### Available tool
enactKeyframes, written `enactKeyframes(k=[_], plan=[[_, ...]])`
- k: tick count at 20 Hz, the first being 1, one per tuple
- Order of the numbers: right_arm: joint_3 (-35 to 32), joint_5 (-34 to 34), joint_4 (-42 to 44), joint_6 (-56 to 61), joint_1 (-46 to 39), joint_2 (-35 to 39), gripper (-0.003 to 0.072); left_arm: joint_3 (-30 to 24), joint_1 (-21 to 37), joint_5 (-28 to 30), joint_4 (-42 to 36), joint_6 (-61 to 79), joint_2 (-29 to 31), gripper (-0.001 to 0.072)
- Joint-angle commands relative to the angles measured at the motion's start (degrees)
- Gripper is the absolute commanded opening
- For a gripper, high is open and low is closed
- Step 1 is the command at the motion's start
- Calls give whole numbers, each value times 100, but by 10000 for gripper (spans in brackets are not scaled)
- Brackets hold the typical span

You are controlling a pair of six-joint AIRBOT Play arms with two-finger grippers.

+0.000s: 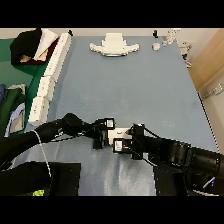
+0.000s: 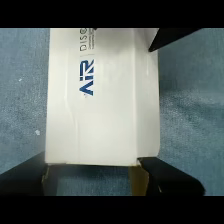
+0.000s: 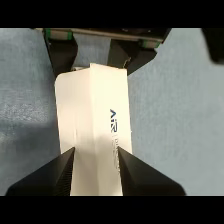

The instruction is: Fold the box.

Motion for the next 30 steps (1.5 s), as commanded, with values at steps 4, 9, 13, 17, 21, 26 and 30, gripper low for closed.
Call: enactKeyframes(k=[4,9,13,17,21,26,30], plan=[[-26,201,-184,42,20,4,368,7,2,-2,2,2,0,524],[-26,195,-181,42,15,4,266,7,2,-2,2,2,0,524],[-22,201,-181,42,20,20,266,7,2,-2,4,2,0,524],[-13,258,-179,37,20,151,304,7,2,-2,4,2,0,524],[-13,251,-380,20,13,249,304,7,2,-2,2,2,0,523],[-13,271,-492,20,-24,225,304,7,2,-2,2,2,0,523],[-13,352,-520,20,-92,219,303,7,2,-2,2,2,0,524]])
